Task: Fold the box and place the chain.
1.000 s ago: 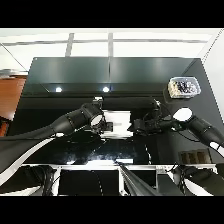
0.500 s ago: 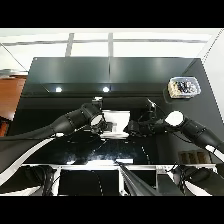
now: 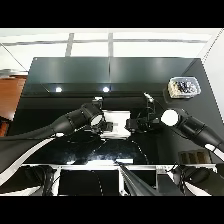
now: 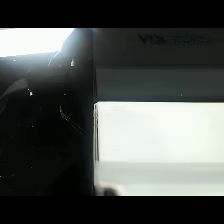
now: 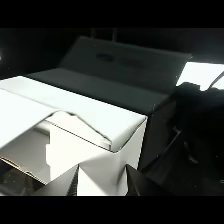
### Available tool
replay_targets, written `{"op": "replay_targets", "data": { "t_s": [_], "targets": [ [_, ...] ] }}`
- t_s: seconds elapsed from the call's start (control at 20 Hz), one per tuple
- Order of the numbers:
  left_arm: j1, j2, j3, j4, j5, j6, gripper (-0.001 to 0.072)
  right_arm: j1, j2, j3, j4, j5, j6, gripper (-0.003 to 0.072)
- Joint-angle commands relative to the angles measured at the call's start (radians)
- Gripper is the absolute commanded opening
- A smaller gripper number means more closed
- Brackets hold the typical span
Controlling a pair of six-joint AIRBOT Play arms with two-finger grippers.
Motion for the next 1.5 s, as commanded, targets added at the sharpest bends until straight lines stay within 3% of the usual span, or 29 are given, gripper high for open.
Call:
{"op": "replay_targets", "data": {
  "t_s": [0.0,0.35,0.9,1.05,1.45],
  "targets": [
    [0.000,0.000,0.000,0.000,-0.001,0.000,0.0033,0.055,-0.003,0.045,-0.148,-0.002,0.130,0.0340],
    [0.000,0.000,0.000,0.000,-0.005,0.000,0.0033,0.145,-0.101,0.153,-0.343,0.114,0.269,0.0343],
    [0.000,0.000,0.000,0.000,-0.004,0.000,0.0033,0.214,-0.198,0.206,-0.423,0.156,0.360,0.0340],
    [0.000,0.000,0.000,0.000,-0.005,0.000,0.0033,0.231,-0.237,0.244,-0.435,0.204,0.372,0.0245],
    [0.000,0.000,0.000,0.000,-0.004,0.000,0.0033,0.233,-0.268,0.283,-0.454,0.225,0.477,0.0244]
  ]
}}
